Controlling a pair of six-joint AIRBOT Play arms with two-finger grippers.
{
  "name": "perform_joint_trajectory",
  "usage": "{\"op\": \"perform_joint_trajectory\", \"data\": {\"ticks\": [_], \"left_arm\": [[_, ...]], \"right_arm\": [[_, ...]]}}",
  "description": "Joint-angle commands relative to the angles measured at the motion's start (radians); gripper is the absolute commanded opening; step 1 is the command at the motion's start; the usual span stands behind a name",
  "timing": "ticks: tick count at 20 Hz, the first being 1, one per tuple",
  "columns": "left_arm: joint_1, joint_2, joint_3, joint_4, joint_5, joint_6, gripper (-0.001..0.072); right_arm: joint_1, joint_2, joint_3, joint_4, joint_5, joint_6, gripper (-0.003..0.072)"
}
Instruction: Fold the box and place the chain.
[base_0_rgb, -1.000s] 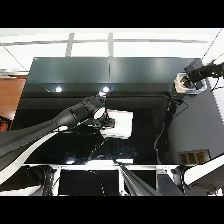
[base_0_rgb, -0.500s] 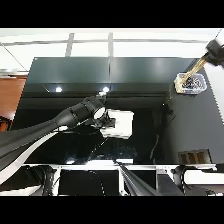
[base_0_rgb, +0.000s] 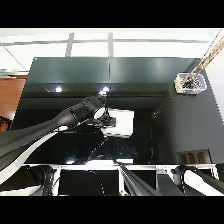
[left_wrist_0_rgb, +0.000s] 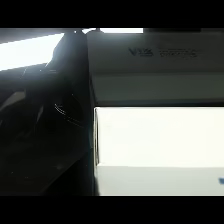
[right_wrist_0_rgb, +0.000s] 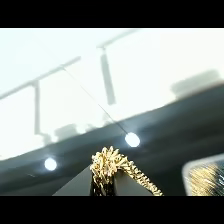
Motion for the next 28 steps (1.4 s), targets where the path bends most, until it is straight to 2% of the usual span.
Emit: {"op": "perform_joint_trajectory", "data": {"ticks": [1, 5, 10, 14, 18, 25, 28], "left_arm": [[0.000, 0.000, 0.000, 0.000, 0.006, 0.000, 0.0028], [0.000, 0.000, 0.000, -0.001, 0.006, 0.000, 0.0028], [0.000, 0.000, 0.000, 0.000, 0.006, 0.000, 0.0028], [0.000, 0.000, 0.000, 0.000, 0.006, 0.000, 0.0028], [0.000, 0.000, 0.000, 0.000, 0.006, 0.000, 0.0028], [0.000, 0.000, 0.000, 0.000, 0.006, 0.000, 0.0028], [0.000, 0.000, 0.000, 0.000, 0.006, 0.000, 0.0028]], "right_arm": [[0.000, 0.101, 0.001, 0.123, -0.002, -0.053, 0.0012], [0.000, 0.180, 0.001, 0.237, 0.030, -0.103, 0.0012], [0.002, 0.220, 0.001, 0.296, 0.196, -0.146, 0.0013], [0.053, 0.222, -0.008, 0.336, 0.381, -0.191, 0.0013], [0.124, 0.222, -0.020, 0.335, 0.471, -0.204, 0.0013], [0.209, 0.222, -0.075, 0.344, 0.494, -0.243, 0.0013], [0.224, 0.222, -0.075, 0.400, 0.495, -0.257, 0.0012]]}}
